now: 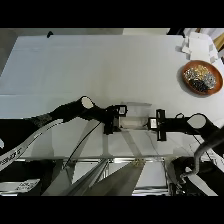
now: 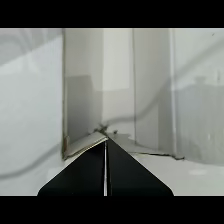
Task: Fold the box and place the chain.
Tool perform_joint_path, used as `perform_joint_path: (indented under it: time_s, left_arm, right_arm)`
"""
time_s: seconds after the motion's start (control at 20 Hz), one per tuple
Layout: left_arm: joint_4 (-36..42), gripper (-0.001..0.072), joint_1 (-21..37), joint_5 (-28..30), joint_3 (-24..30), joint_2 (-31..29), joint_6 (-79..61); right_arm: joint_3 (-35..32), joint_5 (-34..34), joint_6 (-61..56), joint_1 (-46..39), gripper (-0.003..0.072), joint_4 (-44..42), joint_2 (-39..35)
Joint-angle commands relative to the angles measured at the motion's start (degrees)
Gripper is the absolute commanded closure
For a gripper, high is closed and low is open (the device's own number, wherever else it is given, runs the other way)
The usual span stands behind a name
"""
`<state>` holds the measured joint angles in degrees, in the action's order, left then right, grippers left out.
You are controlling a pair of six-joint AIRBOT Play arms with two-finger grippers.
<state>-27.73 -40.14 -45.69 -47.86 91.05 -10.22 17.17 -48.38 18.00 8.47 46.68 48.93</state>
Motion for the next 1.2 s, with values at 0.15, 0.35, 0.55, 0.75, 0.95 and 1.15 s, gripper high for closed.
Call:
perform_joint_path:
  time_s: [0.15,0.35,0.55,0.75,0.95,1.15]
  left_arm:
    - [-0.02,0.064,0.04,0.04,-0.02,-0.04,-0.02]
    - [-0.02,0.064,0.04,0.0,-0.02,-0.04,-0.02]
    - [0.0,0.064,0.04,-0.04,-0.02,-0.04,-0.02]
    - [-0.02,0.064,0.04,0.0,-0.02,-0.04,-0.02]
    - [0.0,0.064,0.04,0.0,-0.02,-0.04,-0.02]
    - [0.0,0.064,0.04,0.0,-0.02,-0.04,-0.02]
  right_arm:
    - [-0.02,-12.28,-8.55,-7.54,0.0676,5.35,-13.92]
    - [-0.02,-9.57,-31.36,-10.01,0.0677,5.14,-20.31]
    - [0.81,-1.22,-87.69,-10.82,0.0676,5.14,-22.1]
    - [1.77,-2.82,-92.08,-15.56,0.0677,6.73,-22.05]
    - [6.25,-7.13,-96.39,-21.44,0.0677,17.7,-20.52]
    - [7.15,-14.84,-95.97,-21.38,0.0677,20.22,-11.69]
